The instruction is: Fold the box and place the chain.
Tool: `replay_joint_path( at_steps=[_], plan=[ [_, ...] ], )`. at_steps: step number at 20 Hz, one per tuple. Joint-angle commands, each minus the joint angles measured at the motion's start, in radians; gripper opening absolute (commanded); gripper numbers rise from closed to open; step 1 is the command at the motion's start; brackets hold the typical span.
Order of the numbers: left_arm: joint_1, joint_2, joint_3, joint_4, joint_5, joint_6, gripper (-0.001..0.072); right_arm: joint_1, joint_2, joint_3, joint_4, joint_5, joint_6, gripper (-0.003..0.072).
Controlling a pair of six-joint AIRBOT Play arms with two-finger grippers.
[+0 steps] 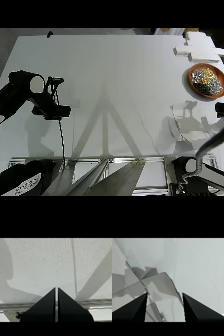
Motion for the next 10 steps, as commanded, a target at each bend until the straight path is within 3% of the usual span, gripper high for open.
replay_joint_path(
  at_steps=[1, 4, 7, 9, 10],
  plan=[
    [0.001, 0.000, 0.000, 0.000, 0.000, 0.000, 0.0035, -0.093, -0.031, 0.001, 0.045, -0.068, -0.088, 0.0480],
    [0.001, 0.000, 0.000, 0.000, 0.000, 0.000, 0.0035, -0.093, -0.083, 0.001, 0.042, -0.044, -0.103, 0.0475],
    [0.001, 0.000, 0.000, 0.000, 0.000, 0.000, 0.0035, -0.093, -0.144, 0.001, 0.019, 0.038, -0.108, 0.0360],
    [0.001, 0.000, 0.000, 0.000, 0.000, 0.000, 0.0035, -0.093, -0.147, 0.001, 0.009, 0.062, -0.108, 0.0129],
    [0.001, 0.000, 0.000, 0.000, 0.000, 0.000, 0.0035, -0.092, -0.147, 0.001, 0.004, 0.083, -0.105, 0.0066]
  ],
)
